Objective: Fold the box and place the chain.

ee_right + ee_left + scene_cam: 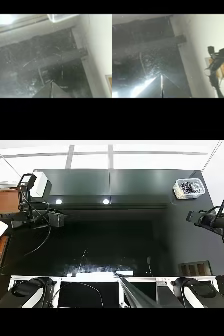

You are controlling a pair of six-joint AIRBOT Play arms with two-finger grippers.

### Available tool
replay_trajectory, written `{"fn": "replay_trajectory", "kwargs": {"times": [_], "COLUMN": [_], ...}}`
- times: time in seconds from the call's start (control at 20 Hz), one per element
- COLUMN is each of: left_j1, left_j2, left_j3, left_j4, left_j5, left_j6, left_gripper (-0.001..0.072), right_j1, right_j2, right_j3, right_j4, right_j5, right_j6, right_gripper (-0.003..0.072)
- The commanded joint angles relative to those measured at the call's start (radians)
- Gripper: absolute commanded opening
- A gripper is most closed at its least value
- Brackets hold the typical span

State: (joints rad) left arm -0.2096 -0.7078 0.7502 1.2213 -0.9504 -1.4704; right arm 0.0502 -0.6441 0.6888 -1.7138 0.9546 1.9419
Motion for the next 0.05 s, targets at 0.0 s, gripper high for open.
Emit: {"fn": "replay_trajectory", "kwargs": {"times": [0.0], "left_j1": [-0.001], "left_j2": [0.001], "left_j3": [0.0], "left_j4": [0.0], "left_j5": [0.0], "left_j6": [0.0], "left_gripper": [0.0031], "right_j1": [0.0], "right_j2": [0.001], "right_j3": [0.0], "right_j4": [0.0], "right_j5": [0.0], "right_j6": [0.0], "right_gripper": [0.0043]}}
